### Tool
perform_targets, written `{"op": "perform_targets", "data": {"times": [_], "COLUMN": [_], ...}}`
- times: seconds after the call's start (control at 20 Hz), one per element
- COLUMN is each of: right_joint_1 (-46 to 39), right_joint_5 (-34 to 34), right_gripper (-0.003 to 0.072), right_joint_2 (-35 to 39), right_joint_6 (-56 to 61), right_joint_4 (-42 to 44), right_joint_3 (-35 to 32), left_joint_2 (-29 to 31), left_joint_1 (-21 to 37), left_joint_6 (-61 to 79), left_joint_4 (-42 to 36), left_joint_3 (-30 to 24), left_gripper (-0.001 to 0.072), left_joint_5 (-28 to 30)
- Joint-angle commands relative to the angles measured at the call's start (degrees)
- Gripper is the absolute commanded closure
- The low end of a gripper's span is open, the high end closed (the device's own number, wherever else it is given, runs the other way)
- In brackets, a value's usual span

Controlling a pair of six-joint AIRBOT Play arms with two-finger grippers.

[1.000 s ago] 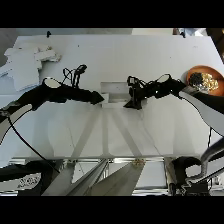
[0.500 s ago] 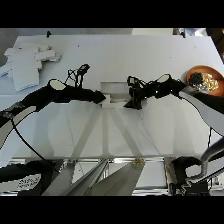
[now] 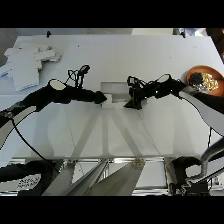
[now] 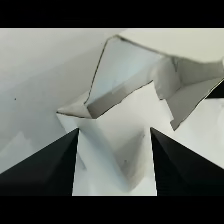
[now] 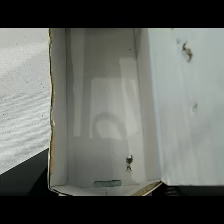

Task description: Fold the box and place the chain.

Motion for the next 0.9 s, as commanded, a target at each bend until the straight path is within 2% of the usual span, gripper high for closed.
{"op": "perform_targets", "data": {"times": [0.0,0.2,0.75,0.85], "right_joint_1": [0.0,0.0,0.0,0.0], "right_joint_5": [0.0,0.0,0.0,0.0], "right_gripper": [0.0311,0.0311,0.0311,0.0311], "right_joint_2": [0.0,0.0,0.0,0.0], "right_joint_6": [0.0,0.0,0.0,0.0], "right_joint_4": [0.0,0.0,0.0,0.0], "right_joint_3": [0.0,0.0,0.0,0.0], "left_joint_2": [-1.6,-3.7,-0.1,0.4], "left_joint_1": [0.1,0.1,0.2,0.2], "left_joint_6": [0.2,0.4,0.2,0.2], "left_joint_4": [-3.4,-2.0,3.0,3.5], "left_joint_3": [0.0,0.0,0.2,0.7], "left_gripper": [0.0200,0.0201,0.0214,0.0215], "left_joint_5": [0.5,-0.2,6.1,5.6]}}
